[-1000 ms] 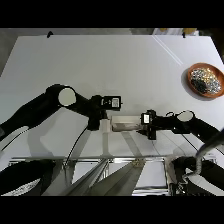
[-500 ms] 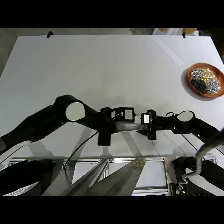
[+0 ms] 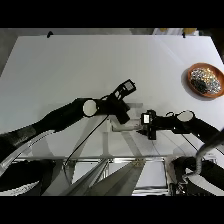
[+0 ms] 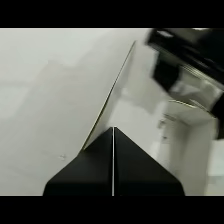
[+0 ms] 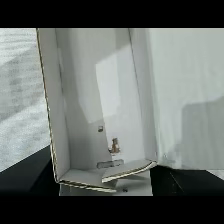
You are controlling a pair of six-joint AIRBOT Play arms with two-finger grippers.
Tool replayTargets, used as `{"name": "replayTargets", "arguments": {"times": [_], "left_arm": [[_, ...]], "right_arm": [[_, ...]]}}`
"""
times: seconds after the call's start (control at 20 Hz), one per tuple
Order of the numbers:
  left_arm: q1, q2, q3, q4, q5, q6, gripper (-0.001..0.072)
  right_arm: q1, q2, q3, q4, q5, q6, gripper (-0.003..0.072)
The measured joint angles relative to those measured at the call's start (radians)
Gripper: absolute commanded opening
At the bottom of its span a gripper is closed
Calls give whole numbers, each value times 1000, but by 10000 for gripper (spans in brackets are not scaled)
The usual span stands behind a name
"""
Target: Fold the box and place the chain.
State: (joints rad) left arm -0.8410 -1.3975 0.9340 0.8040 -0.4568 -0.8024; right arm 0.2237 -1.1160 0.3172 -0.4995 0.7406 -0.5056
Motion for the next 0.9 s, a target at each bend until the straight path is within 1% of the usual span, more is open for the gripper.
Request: {"name": "replayTargets", "arguments": {"times": [0.15, 0.3, 0.4, 0.7, 0.8, 0.9], "left_arm": [[27, -81, 0, -7, 2, -69, 7], [39, -105, 1, -10, -44, -94, 5], [42, -75, 0, 7, -90, -104, 3], [43, 94, 0, 117, -285, -119, 3], [43, 113, 0, 138, -350, -122, 3], [43, 112, -3, 148, -393, -124, 3]], "right_arm": [[0, 0, 0, 0, 0, 0, 279], [0, 0, 0, 0, 2, 0, 279], [0, 0, 0, -2, 5, -1, 279], [0, 0, 0, 0, 0, 0, 279], [0, 0, 0, 0, 0, 0, 279], [0, 0, 0, 0, 0, 0, 279]]}}
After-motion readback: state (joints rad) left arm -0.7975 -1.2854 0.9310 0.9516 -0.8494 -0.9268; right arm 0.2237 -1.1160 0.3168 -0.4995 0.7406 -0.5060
